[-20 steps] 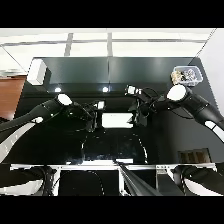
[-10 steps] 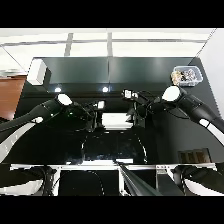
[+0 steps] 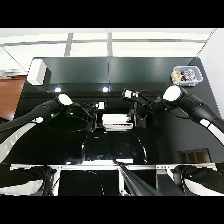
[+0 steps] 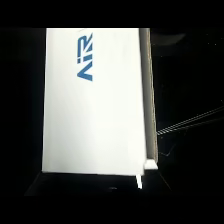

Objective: Fold the box and place the chain.

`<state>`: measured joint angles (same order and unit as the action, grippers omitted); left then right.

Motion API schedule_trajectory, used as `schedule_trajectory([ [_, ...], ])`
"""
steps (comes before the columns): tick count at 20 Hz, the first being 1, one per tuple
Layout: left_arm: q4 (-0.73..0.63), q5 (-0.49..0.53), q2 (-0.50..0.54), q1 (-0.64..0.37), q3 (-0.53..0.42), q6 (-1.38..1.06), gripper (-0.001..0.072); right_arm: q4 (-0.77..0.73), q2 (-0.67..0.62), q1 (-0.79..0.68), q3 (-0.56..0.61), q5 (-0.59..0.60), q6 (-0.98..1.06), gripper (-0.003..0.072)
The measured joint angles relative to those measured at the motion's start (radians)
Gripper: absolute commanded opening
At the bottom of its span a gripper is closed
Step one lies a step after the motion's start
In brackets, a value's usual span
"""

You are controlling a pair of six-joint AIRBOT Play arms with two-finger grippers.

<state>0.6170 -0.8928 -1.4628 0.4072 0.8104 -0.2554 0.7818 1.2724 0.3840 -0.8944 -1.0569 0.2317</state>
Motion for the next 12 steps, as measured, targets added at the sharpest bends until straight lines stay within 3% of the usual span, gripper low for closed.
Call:
schedule_trajectory([
  [12, 0.0, 0.0, 0.0, 0.0, 0.0, 0.0, 0.0377, 0.012, 0.002, 0.001, 0.002, -0.019, 0.0, 0.0268],
])
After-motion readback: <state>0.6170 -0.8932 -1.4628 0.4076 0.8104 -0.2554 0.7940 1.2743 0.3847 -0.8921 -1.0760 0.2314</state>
